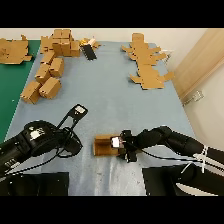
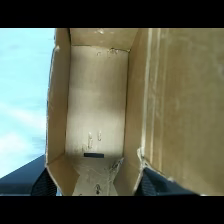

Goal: Fold the box.

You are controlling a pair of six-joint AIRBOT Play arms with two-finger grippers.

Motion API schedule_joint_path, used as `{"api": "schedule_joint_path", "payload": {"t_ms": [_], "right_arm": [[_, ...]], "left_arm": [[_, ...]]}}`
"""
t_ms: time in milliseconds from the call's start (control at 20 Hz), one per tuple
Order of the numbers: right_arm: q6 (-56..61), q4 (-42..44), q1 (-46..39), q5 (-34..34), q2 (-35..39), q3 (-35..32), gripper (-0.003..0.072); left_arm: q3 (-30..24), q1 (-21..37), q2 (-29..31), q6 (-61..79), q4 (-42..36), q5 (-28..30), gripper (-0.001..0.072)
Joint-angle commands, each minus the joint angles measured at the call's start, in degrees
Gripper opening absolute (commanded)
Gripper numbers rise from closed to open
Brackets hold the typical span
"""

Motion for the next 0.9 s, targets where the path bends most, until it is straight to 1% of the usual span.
{"api": "schedule_joint_path", "payload": {"t_ms": [0,50,100,150,200,250,300,350,400,450,500,550,600,650,700,750,800,850], "right_arm": [[-2.5,-0.2,1.3,-0.6,0.0,0.0,0.0603],[-2.5,-0.2,1.3,-0.4,0.0,0.0,0.0603],[-2.5,-0.2,1.3,-0.4,0.0,0.0,0.0603],[-2.5,-0.2,1.3,-0.4,0.0,0.0,0.0602],[-2.5,-0.2,1.2,-0.3,0.0,0.0,0.0603],[-2.5,-0.2,1.2,-0.4,0.0,0.0,0.0603],[-2.4,-0.2,1.2,-0.5,0.0,0.0,0.0602],[-2.4,-0.2,1.2,-0.5,0.0,0.0,0.0603],[-2.4,-0.2,1.2,-0.4,0.0,0.0,0.0603],[-2.4,-0.2,1.2,-0.4,0.0,0.0,0.0602],[-2.4,-0.2,1.2,-0.5,0.0,0.0,0.0602],[-2.4,-0.2,1.2,-0.5,0.0,0.0,0.0602],[-2.4,-0.2,1.2,-0.4,0.0,0.0,0.0602],[-2.4,-0.2,1.1,-0.3,0.0,0.0,0.0602],[-2.4,-0.2,1.1,0.1,0.0,0.0,0.0602],[-2.4,-0.2,1.1,0.5,0.0,0.0,0.0603],[-2.4,-0.2,1.1,0.9,0.0,0.0,0.0602],[-2.4,-0.2,1.1,1.5,0.0,0.0,0.0602]], "left_arm": [[-1.9,3.4,2.1,10.4,0.0,0.3,0.0255],[-1.8,4.0,2.1,11.3,0.1,-0.9,0.0255],[-1.9,4.3,2.1,8.7,-1.1,-0.6,0.0255],[-3.0,4.3,2.3,10.8,-1.7,3.5,0.0253],[-5.1,4.3,3.1,18.5,-5.4,10.2,0.0227],[-7.4,5.5,4.0,26.2,-10.2,16.2,0.0227],[-9.7,8.2,4.7,33.8,-16.8,20.2,0.0227],[-11.5,12.2,5.0,40.4,-23.8,21.6,0.0227],[-13.3,17.9,5.0,49.3,-32.8,21.4,0.0227],[-14.7,23.6,4.9,59.5,-41.9,20.0,0.0227],[-15.5,30.2,4.6,71.3,-51.3,16.5,0.0228],[-15.5,36.1,3.8,80.6,-58.0,11.3,0.0228],[-15.3,42.0,2.6,86.1,-63.6,5.0,0.0228],[-15.3,46.9,1.0,87.7,-67.4,-1.1,0.0229],[-15.3,50.5,-0.8,91.1,-68.6,-8.5,0.0261],[-15.3,51.9,-2.2,96.8,-66.9,-13.6,0.0389],[-15.4,51.1,-2.8,100.2,-65.1,-14.2,0.0546],[-15.4,49.2,-2.8,100.5,-64.8,-11.4,0.0555]]}}
